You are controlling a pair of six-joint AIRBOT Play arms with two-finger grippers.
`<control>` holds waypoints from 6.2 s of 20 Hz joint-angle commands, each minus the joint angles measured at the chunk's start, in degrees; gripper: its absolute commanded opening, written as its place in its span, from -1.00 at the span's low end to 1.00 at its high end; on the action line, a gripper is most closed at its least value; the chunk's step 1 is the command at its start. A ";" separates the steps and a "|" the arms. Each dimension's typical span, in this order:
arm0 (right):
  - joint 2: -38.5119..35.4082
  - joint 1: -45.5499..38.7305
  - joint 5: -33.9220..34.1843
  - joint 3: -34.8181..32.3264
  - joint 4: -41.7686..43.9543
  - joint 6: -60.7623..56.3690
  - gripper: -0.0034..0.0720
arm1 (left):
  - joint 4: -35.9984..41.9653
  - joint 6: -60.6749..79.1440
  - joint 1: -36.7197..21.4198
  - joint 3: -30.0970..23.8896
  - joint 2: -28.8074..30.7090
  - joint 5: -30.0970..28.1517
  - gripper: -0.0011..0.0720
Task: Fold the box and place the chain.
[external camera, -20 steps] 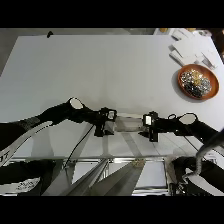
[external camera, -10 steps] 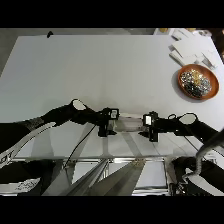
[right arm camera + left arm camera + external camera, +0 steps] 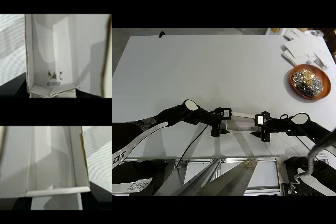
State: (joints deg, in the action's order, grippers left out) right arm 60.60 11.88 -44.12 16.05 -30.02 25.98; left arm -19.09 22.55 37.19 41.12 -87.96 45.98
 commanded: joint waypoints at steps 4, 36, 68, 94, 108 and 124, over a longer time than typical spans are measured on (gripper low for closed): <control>0.00 0.02 0.00 0.02 0.04 -0.02 -0.07 | -0.17 -0.04 0.04 -0.04 -0.04 -0.04 -0.23; -26.18 0.02 -8.57 0.02 -37.64 -44.76 0.59 | -0.17 -0.04 0.04 -0.04 -0.04 -0.07 -0.23; -19.28 0.02 6.38 3.52 -12.74 -62.95 -0.87 | -0.17 -0.04 0.04 -0.04 -0.04 -0.04 -0.23; -8.90 4.13 -4.68 5.66 -20.31 -22.25 -0.70 | -0.17 -0.04 0.04 -0.04 -0.04 -0.07 -0.23; -7.32 4.11 -2.93 4.26 -12.50 -23.56 0.11 | -0.17 -0.02 0.04 -0.04 -0.04 -0.04 -0.23; -22.49 -18.62 -8.81 4.28 -41.48 -107.08 -0.87 | -0.15 -0.04 0.04 -0.04 -0.04 -0.04 -0.23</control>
State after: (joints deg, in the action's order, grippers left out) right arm 34.76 -0.49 -49.17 20.36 -69.67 -69.82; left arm -19.25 22.48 37.23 41.10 -88.05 45.93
